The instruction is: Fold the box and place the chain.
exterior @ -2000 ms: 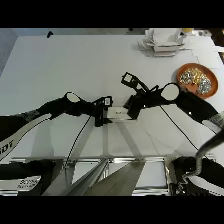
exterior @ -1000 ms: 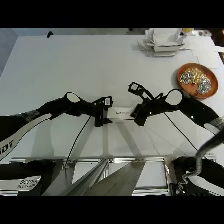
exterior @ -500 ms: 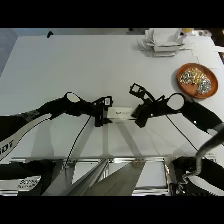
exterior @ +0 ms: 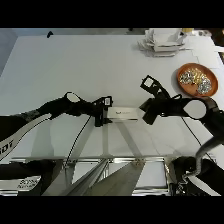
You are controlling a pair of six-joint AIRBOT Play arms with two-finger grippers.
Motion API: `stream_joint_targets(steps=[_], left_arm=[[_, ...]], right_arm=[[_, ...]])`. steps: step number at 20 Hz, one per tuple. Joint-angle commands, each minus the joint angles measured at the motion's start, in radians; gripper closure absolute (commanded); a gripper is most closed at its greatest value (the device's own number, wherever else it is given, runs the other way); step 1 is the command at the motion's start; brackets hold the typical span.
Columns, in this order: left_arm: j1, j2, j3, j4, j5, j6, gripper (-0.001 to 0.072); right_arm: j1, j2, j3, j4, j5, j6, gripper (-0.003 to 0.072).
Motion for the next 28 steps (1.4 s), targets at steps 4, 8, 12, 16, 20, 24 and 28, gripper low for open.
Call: stream_joint_targets(steps=[4, 8, 12, 16, 20, 24, 28], left_arm=[[0.0, 0.001, 0.0, 0.001, 0.0, 0.0, 0.0555], [0.0, 0.001, 0.0, 0.001, 0.0, 0.0, 0.0555], [0.0, 0.001, 0.0, 0.001, 0.0, 0.0, 0.0555], [0.0, 0.001, 0.0, -0.013, 0.0, 0.0, 0.0556], [-0.002, 0.002, 0.0, -0.018, 0.001, 0.0, 0.0653], [0.011, 0.088, 0.0, -0.013, 0.004, -0.037, 0.0698], [0.089, 0.272, 0.0, 0.01, 0.005, -0.21, 0.0697]], right_arm=[[-0.093, 0.006, 0.001, -0.402, 0.337, 0.494, 0.0673], [-0.323, -0.05, 0.001, -0.366, 0.516, 0.565, 0.0673], [-0.413, -0.048, 0.001, -0.364, 0.585, 0.574, 0.0671], [-0.414, -0.048, 0.001, -0.363, 0.614, 0.591, 0.0671], [-0.414, -0.048, 0.001, -0.363, 0.615, 0.591, 0.0671], [-0.414, -0.048, 0.001, -0.363, 0.614, 0.591, 0.0671], [-0.414, -0.048, 0.001, -0.363, 0.615, 0.591, 0.0671]])
